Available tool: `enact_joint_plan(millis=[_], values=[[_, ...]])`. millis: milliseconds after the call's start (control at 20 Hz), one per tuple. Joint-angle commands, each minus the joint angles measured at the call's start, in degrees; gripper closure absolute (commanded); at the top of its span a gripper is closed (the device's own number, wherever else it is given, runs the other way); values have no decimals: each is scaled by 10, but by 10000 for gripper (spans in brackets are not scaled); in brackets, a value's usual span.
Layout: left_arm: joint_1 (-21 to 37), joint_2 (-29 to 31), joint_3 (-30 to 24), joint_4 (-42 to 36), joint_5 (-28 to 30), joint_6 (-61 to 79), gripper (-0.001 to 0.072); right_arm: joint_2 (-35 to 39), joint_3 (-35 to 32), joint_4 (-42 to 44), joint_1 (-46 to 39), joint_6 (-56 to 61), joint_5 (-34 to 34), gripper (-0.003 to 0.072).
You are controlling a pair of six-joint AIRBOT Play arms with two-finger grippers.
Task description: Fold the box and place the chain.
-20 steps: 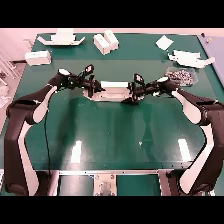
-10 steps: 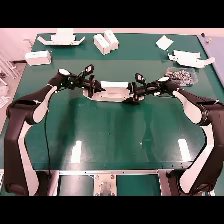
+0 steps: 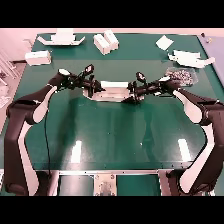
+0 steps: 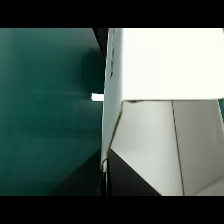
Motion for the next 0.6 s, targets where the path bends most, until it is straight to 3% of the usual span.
enact_joint_plan(millis=[0, 550], values=[[0, 0, 0, 0, 0, 0, 682, -11, 9, 0, 0, 1, -4, 5], [0, 0, 0, 0, 0, 0, 682, -20, 26, -4, -3, 1, -2, 9]])
